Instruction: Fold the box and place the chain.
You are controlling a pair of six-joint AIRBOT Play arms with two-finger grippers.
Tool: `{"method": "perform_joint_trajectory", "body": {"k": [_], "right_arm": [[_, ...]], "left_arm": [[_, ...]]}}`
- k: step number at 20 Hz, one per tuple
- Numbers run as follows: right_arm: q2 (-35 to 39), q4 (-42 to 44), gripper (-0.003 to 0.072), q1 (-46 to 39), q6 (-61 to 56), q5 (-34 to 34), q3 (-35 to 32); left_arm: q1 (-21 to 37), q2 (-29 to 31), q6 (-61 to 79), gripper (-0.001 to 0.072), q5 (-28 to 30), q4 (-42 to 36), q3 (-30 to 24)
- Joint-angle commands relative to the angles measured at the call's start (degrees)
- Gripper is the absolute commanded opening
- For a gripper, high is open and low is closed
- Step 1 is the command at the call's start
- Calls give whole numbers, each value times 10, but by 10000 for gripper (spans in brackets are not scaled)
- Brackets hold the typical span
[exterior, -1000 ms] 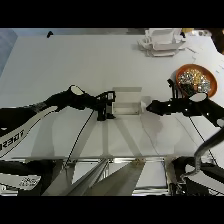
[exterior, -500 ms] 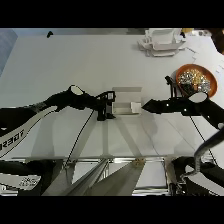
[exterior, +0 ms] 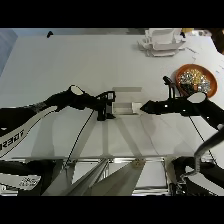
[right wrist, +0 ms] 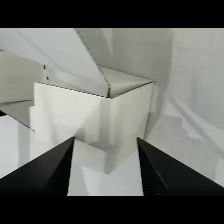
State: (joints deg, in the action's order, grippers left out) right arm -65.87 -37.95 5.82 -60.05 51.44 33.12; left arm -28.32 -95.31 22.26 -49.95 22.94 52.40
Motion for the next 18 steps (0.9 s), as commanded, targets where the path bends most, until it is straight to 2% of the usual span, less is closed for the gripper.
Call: {"method": "perform_joint_trajectory", "body": {"k": [1, 3, 5, 7, 13, 18], "right_arm": [[0, -73, 462, 59, -80, -41, 29], [0, -179, 457, 92, -190, -59, 61], [-6, -275, 455, 114, -289, -47, 87], [-27, -320, 455, 136, -327, -21, 111], [-77, -349, 448, 203, -413, 6, 162], [-89, -402, 398, 230, -493, 21, 168]], "left_arm": [[0, 0, 0, 13, 0, 0, 0], [0, 0, 0, 13, 0, 0, 0], [0, 0, 0, 13, 0, 0, 0], [0, 0, 0, 13, 0, 0, 0], [0, 0, 0, 13, 0, 0, 0], [0, 0, 0, 13, 0, 0, 0]]}}
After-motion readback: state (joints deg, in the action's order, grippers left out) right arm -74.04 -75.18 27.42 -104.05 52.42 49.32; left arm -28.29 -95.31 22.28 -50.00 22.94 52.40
